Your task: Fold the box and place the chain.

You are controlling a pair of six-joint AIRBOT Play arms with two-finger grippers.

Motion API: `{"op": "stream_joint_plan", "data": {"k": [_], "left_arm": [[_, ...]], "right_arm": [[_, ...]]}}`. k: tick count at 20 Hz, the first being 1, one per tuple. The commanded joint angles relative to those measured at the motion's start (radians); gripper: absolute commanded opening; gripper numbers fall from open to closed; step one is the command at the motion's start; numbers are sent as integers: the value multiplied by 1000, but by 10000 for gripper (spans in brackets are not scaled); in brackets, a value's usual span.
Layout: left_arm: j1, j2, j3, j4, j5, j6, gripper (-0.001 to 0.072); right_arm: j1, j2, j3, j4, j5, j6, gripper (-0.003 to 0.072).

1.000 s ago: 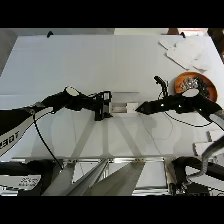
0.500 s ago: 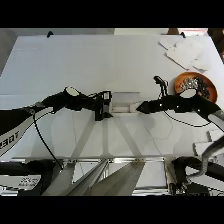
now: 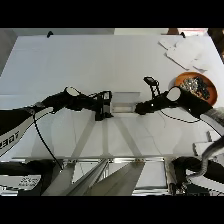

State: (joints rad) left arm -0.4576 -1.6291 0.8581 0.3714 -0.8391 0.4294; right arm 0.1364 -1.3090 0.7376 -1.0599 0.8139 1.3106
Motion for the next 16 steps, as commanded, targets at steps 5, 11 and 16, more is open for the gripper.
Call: {"op": "stream_joint_plan", "data": {"k": [5,11,16], "left_arm": [[1,0,1,3,2,0,156],[1,0,1,3,2,0,156],[1,0,1,3,2,0,156]], "right_arm": [[161,0,71,-244,-126,406,467],[188,-10,88,-384,-103,628,456],[188,-60,89,-393,-66,663,453]]}}
